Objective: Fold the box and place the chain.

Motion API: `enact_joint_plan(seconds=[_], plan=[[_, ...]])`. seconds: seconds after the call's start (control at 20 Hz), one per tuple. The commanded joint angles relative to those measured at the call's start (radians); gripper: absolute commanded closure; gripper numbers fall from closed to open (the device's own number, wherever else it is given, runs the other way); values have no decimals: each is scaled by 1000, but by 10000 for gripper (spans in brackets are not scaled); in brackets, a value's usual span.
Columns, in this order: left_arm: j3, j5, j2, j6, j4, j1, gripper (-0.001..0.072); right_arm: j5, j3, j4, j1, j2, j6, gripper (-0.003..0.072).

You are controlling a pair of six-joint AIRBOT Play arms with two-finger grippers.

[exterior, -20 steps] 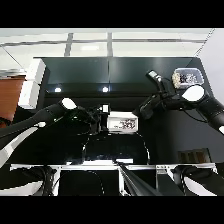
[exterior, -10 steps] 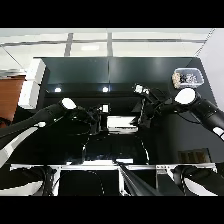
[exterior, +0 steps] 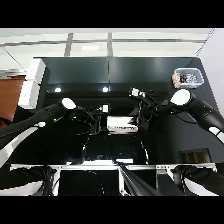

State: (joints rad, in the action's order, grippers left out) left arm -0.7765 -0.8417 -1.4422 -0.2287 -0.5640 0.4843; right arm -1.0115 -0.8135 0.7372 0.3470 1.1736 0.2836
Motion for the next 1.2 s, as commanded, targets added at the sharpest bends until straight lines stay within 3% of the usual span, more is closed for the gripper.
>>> enact_joint_plan(seconds=[0.0, 0.3, 0.35, 0.4, 1.15], plan=[[-1, -1, 0, -1, 0, 1, 357, 10, 2, 26, 19, 3, -4, 260], [-1, -1, 0, 0, 0, 1, 356, 13, 2, 39, 24, 3, -3, 273], [-1, 0, 0, 0, 0, 1, 357, 13, 2, 39, 24, 3, -3, 421], [-1, 0, 0, -1, 0, 1, 357, 13, 2, 40, 24, 3, -3, 434], [-1, -8, 0, 0, 0, 1, 357, 8, 2, 85, 48, 3, 32, 435]])
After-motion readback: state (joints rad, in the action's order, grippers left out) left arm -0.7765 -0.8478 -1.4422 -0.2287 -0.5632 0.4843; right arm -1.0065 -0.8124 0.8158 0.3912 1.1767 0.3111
